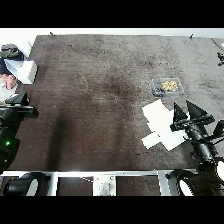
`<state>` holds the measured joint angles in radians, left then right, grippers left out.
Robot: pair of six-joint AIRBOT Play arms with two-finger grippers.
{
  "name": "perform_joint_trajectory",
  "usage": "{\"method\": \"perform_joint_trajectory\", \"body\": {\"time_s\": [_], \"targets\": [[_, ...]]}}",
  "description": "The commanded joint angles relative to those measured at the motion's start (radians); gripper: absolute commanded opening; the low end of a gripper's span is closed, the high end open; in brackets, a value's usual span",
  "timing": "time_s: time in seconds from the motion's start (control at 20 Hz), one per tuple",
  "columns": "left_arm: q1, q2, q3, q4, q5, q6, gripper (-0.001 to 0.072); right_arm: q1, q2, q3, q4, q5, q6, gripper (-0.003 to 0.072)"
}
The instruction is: Fold the box and place the chain.
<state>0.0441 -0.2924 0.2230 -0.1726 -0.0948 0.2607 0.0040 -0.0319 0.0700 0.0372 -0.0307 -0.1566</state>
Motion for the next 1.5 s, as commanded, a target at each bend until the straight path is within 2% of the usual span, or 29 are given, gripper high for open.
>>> {"method": "perform_joint_trajectory", "body": {"time_s": [0.0, 0.25, 0.4, 0.55, 0.65, 0.75, 0.8, 0.9, 0.95, 1.1, 1.15, 1.2, 1.35, 1.45], "targets": [[-0.001, -0.001, -0.001, 0.0, 0.0, 0.0, 0.0013, 0.0, 0.0, 0.0, 0.0, 0.0, 0.0, 0.0436], [-0.001, -0.001, -0.001, 0.0, 0.0, 0.001, 0.0013, 0.0, 0.0, 0.002, -0.021, 0.017, -0.004, 0.0436], [-0.001, -0.001, -0.001, 0.0, 0.0, 0.001, 0.0013, -0.001, -0.016, 0.03, -0.013, -0.016, 0.004, 0.0436], [-0.001, -0.001, -0.001, 0.0, 0.0, 0.001, 0.0013, -0.002, -0.139, 0.134, -0.014, -0.081, 0.004, 0.0436], [-0.001, -0.001, -0.001, 0.0, 0.0, 0.001, 0.0013, -0.006, -0.282, 0.234, -0.011, -0.118, 0.004, 0.0435], [-0.001, -0.001, -0.001, 0.0, 0.0, 0.001, 0.0013, -0.053, -0.446, 0.337, 0.036, -0.091, 0.004, 0.0436], [-0.001, -0.001, -0.001, 0.0, 0.0, 0.001, 0.0013, -0.097, -0.528, 0.385, 0.061, -0.037, 0.004, 0.0436], [-0.001, -0.001, -0.001, 0.0, 0.0, 0.001, 0.0013, -0.225, -0.682, 0.47, 0.063, 0.171, 0.058, 0.0435], [-0.001, -0.001, -0.001, 0.0, 0.0, 0.0, 0.0013, -0.311, -0.751, 0.506, -0.016, 0.327, 0.157, 0.0436], [-0.001, -0.001, -0.001, 0.0, 0.001, 0.001, 0.0013, -0.57, -0.931, 0.646, -0.479, 0.784, 0.543, 0.0438], [-0.001, -0.001, -0.001, 0.0, 0.0, 0.001, 0.0013, -0.647, -0.98, 0.698, -0.609, 0.896, 0.631, 0.0486], [-0.001, -0.001, -0.001, 0.0, 0.0, 0.0, 0.0013, -0.717, -1.02, 0.752, -0.717, 0.996, 0.676, 0.0514], [-0.001, -0.001, -0.001, 0.0, 0.0, 0.001, 0.0013, -0.858, -1.123, 0.907, -0.925, 1.226, 0.731, 0.0514], [-0.001, -0.001, -0.001, 0.0, 0.001, 0.001, 0.0013, -0.9, -1.194, 1.009, -1.026, 1.324, 0.729, 0.0514]]}}
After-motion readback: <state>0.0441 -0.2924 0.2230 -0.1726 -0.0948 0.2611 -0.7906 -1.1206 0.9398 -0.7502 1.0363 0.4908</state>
